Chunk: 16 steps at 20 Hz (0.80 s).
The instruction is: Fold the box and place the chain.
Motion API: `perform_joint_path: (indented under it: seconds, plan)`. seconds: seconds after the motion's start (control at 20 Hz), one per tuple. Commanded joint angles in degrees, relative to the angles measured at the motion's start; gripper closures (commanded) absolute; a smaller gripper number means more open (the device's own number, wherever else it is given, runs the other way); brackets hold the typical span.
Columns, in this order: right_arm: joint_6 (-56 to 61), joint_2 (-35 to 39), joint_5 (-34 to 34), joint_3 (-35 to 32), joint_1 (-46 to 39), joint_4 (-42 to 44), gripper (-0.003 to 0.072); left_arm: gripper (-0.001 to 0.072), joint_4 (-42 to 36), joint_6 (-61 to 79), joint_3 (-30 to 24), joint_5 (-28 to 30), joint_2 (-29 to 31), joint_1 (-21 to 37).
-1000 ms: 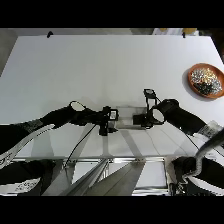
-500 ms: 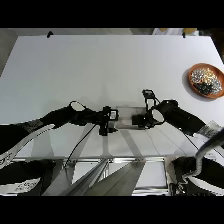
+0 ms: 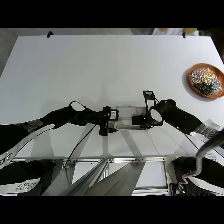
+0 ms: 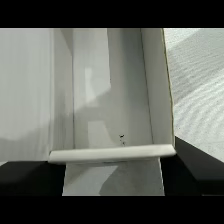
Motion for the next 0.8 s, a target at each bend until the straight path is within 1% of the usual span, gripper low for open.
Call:
perform_joint_path:
  seconds: [0.0, 0.1, 0.15, 0.2, 0.35, 0.4, 0.45, 0.65, 0.7, 0.75]
  plan:
    - [-0.02, -0.24, 0.28, 0.0, 0.07, 0.07, 0.0667, 0.0691, 0.02, 0.09, 0.0, 0.0, 0.02, -0.02]
    - [-0.83, -0.22, 0.28, 0.0, 0.07, 0.07, 0.0665, 0.0691, 0.02, 0.09, 0.0, -0.02, 0.02, -0.02]
    - [-1.97, -0.13, 0.28, 0.0, 0.07, 0.09, 0.0629, 0.0691, 0.02, 0.09, 0.0, -0.02, 0.02, -0.02]
    - [-2.34, 0.13, 0.55, 0.0, 0.07, 0.07, 0.0564, 0.0691, 0.02, 0.09, 0.0, 0.0, 0.02, -0.02]
    - [-3.13, 2.14, 0.57, 0.0, 0.07, -0.98, 0.0549, 0.0691, 0.02, 0.09, 0.0, 0.0, 0.02, -0.02]
    - [-3.13, 2.8, 0.57, 0.0, 0.07, -1.22, 0.0494, 0.0691, 0.02, 0.09, 0.0, 0.0, 0.02, -0.02]
    - [-3.13, 3.3, 0.55, 0.0, 0.07, -1.25, 0.0417, 0.0691, 0.02, 0.09, 0.0, -0.02, 0.02, -0.02]
    - [-2.67, 4.63, 0.59, 0.0, 0.07, -2.56, 0.0413, 0.0691, 0.02, 0.09, 0.0, 0.0, 0.02, -0.02]
    - [-2.64, 4.63, 0.85, 0.0, 0.07, -2.69, 0.042, 0.0691, 0.02, 0.09, 0.0, 0.0, 0.02, -0.02]
    - [-2.6, 4.63, 1.01, 0.0, 0.04, -2.73, 0.0454, 0.0691, 0.02, 0.09, 0.0, -0.02, 0.04, -0.02]
